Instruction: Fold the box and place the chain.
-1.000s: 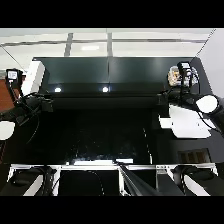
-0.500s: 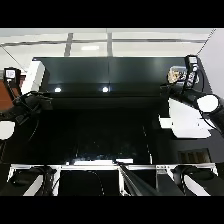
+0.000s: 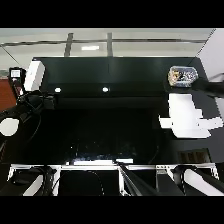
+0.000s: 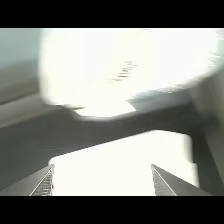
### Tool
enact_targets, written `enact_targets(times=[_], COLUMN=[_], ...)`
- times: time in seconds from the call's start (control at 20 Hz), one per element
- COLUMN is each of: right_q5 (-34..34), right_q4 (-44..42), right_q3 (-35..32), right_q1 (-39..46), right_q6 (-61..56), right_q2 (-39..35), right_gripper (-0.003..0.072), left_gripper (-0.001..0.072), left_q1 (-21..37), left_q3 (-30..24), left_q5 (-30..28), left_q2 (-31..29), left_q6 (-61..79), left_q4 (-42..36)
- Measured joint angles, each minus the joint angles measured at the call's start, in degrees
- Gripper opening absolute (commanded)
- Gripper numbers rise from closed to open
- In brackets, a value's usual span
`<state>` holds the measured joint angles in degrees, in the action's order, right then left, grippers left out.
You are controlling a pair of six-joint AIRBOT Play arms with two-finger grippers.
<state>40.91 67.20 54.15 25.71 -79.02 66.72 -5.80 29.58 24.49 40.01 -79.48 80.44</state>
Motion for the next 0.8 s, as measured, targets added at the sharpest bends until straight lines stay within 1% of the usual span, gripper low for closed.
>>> enact_targets(times=[0.1, 0.25, 0.4, 0.5, 0.55, 0.6, 0.65, 0.7, 0.8], right_q5=[7.78, 18.51, 27.32, 30.29, 31.47, 32.59, 33.57, 34.38, 36.06], right_q4=[1.51, 2.45, 2.91, 2.91, 2.86, 2.89, 3.06, 3.39, 3.76], right_q3=[5.22, 10.27, 12.31, 12.92, 13.14, 13.27, 13.33, 13.44, 13.51], right_q1=[10.14, 20.50, 25.35, 26.29, 26.34, 26.21, 25.94, 25.62, 24.90], right_q6=[-0.46, 5.16, 14.82, 19.89, 21.86, 23.34, 24.33, 25.20, 26.51], right_q2=[4.66, 10.67, 15.58, 18.32, 19.52, 20.57, 21.31, 21.84, 22.29], right_gripper=[0.0711, 0.0711, 0.0711, 0.0709, 0.0651, 0.0561, 0.0387, 0.0128, 0.0015], left_gripper=[0.0709, 0.0710, 0.0709, 0.0709, 0.0709, 0.0709, 0.0710, 0.0709, 0.0709], left_q1=[0.00, 0.00, 0.00, 0.00, 0.00, 0.00, 0.00, 0.00, 0.00], left_q3=[0.00, 0.00, 0.00, 0.00, 0.00, 0.00, 0.00, 0.00, 0.00], left_q5=[1.40, 2.49, 3.06, 3.19, 3.19, 3.21, 3.23, 3.26, 3.39], left_q2=[0.13, 0.24, 0.31, 0.31, 0.31, 0.31, 0.31, 0.31, 0.31], left_q6=[0.11, 0.17, 0.17, 0.17, 0.17, 0.17, 0.17, 0.17, 0.17], left_q4=[0.26, 0.35, 0.46, 0.50, 0.48, 0.44, 0.33, 0.26, 0.09])
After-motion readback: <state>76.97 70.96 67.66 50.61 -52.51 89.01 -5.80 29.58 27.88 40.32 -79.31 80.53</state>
